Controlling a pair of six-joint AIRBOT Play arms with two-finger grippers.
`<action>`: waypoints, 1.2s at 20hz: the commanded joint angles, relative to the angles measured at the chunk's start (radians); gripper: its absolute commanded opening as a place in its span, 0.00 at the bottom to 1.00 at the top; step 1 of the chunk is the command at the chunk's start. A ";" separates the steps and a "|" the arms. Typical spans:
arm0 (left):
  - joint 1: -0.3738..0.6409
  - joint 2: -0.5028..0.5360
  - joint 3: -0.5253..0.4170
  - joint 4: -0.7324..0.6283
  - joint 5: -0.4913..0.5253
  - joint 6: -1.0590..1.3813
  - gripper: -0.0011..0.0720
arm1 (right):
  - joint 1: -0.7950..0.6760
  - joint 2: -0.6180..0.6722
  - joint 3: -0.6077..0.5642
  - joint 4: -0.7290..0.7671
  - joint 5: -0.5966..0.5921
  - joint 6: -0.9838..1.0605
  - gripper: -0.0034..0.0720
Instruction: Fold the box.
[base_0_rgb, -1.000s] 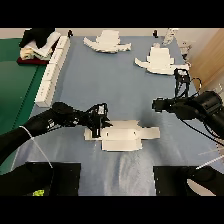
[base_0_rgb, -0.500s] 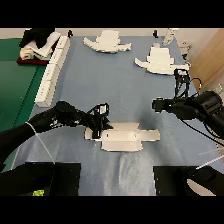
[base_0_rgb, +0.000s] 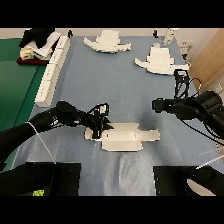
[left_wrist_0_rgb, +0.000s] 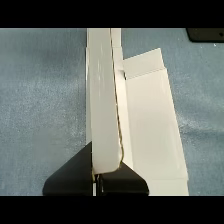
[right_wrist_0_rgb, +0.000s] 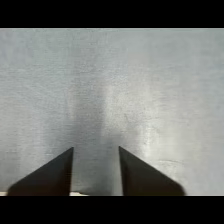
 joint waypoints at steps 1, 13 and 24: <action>0.000 -0.001 0.000 0.003 0.007 0.000 0.03 | 0.000 0.000 0.001 0.087 -0.045 -0.056 0.20; -0.001 -0.001 0.000 0.002 0.007 0.000 0.03 | 0.509 0.094 -0.088 0.357 -0.331 -0.194 0.04; -0.001 -0.001 0.000 0.001 0.007 0.000 0.03 | 0.872 -0.119 -0.146 -0.173 -0.097 -0.265 0.79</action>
